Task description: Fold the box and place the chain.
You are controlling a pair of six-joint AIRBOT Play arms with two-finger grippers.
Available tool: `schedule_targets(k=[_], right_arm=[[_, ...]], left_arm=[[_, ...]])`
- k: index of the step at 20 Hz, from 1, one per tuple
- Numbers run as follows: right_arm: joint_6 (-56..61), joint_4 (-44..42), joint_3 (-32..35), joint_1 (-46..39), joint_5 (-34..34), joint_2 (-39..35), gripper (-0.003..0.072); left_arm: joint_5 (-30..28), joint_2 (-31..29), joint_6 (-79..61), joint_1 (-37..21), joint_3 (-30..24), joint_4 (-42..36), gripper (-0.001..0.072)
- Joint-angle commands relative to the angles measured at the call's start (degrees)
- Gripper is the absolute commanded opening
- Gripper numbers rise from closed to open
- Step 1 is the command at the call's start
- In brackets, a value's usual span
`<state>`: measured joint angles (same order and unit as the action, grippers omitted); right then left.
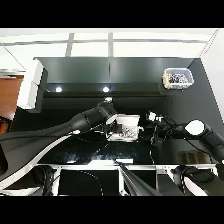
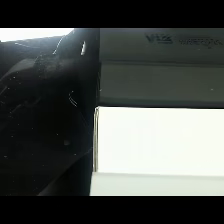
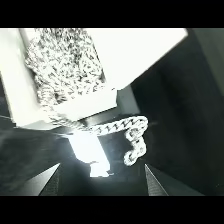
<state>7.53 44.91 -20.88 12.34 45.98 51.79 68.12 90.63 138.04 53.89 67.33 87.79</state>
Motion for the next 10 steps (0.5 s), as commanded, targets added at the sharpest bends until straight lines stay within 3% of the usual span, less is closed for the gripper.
schedule_targets(k=[1,10], right_arm=[[-5.29,-1.01,0.52,0.55,-8.44,3.08,0.0629],[-5.42,-3.98,0.52,0.57,-8.72,5.75,0.0627]], left_arm=[[-0.02,-0.02,-0.02,-0.04,0.00,0.00,0.0032],[-0.04,-0.02,-0.02,-0.07,0.00,0.02,0.0032]])
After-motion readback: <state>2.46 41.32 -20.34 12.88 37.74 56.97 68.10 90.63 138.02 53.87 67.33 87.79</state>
